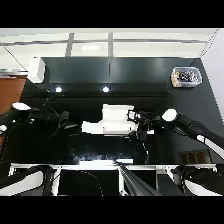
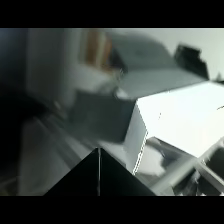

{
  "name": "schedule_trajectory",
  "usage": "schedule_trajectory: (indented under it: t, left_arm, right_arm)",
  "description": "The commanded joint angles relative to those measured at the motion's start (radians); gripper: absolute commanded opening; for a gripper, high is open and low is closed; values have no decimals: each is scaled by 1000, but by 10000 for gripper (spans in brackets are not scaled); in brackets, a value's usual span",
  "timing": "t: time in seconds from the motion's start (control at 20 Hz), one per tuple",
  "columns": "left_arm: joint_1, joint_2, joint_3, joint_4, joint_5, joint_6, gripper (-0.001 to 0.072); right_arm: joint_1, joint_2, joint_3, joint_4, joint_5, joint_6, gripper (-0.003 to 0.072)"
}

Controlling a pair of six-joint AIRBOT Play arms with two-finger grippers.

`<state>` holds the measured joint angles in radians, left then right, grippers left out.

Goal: Fold the box and place the chain.

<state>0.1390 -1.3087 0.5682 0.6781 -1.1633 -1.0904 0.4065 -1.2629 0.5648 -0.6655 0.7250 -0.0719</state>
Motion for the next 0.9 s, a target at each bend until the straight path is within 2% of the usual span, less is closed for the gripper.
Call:
schedule_trajectory:
  t: [0.0,0.15,0.4,0.65,0.7,0.75,0.8,0.85]
  left_arm:
    - [-100,-105,-6,-56,-19,4,26]
    - [-147,-145,-6,-82,-6,14,26]
    - [-216,-146,-3,-238,35,122,26]
    - [-231,-146,20,-237,28,161,30]
    - [-231,-145,27,-235,19,172,50]
    - [-231,-145,37,-233,9,177,178]
    - [-230,-145,49,-229,-9,184,364]
    - [-231,-145,64,-213,-24,183,509]
  right_arm:
    - [1,0,0,0,0,0,404]
    - [1,0,0,0,0,0,404]
    - [1,0,0,0,0,0,404]
    - [1,0,0,0,0,0,404]
    - [1,0,0,0,0,0,404]
    - [1,0,0,0,0,0,404]
    - [1,0,0,0,0,0,404]
    - [1,0,0,0,0,0,404]
